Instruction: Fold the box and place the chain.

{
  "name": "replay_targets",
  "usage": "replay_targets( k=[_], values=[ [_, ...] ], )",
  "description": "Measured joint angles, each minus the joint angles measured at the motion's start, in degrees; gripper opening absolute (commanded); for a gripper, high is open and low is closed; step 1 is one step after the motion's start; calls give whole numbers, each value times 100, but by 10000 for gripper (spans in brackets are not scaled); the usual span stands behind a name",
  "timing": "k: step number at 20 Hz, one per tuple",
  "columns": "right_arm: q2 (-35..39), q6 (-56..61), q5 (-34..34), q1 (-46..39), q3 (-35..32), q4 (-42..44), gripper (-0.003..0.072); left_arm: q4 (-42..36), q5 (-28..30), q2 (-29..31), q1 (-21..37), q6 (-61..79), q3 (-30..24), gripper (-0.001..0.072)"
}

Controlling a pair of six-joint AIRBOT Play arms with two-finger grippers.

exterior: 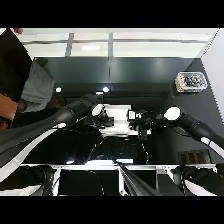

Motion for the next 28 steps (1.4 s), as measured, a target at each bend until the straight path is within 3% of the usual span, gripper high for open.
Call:
replay_targets(
  k=[5, 6, 8, 9, 10, 11, 13, 18, 21, 25, 28],
  values=[
    [-208, -4, -114, 87, 0, 535, 156, -4, 2, 0, 0, 2, 0, 28],
    [-225, -2, -129, 92, 0, 577, 324, -17, 2, 0, 0, 2, 0, 28],
    [-245, -2, -144, 103, 0, 603, 163, -44, 2, 0, 0, 0, 0, 28],
    [-251, 22, -142, 103, 0, 605, 196, -48, 2, 0, 0, 0, 0, 28],
    [-256, 55, -136, 105, 0, 612, 385, -57, 2, 0, 0, 0, 0, 28],
    [-260, 94, -127, 107, 0, 616, 362, -61, 2, 0, 0, 2, 0, 28],
    [-262, 186, -125, 109, 0, 603, 12, -68, 2, 0, 0, 0, 0, 28],
    [-197, 1003, -20, -20, 72, 426, 20, -87, 11, 0, 0, -2, 0, 29],
    [-50, 2164, 726, -518, 382, -2, 20, -92, 22, 0, 0, -2, 0, 29],
    [284, 3768, 1838, -1875, 791, -828, 21, -96, 33, 0, 0, 2, 0, 29],
    [398, 5237, 1768, -3195, 664, -1207, 20, -96, 42, 0, 0, 2, 0, 28]
  ],
)
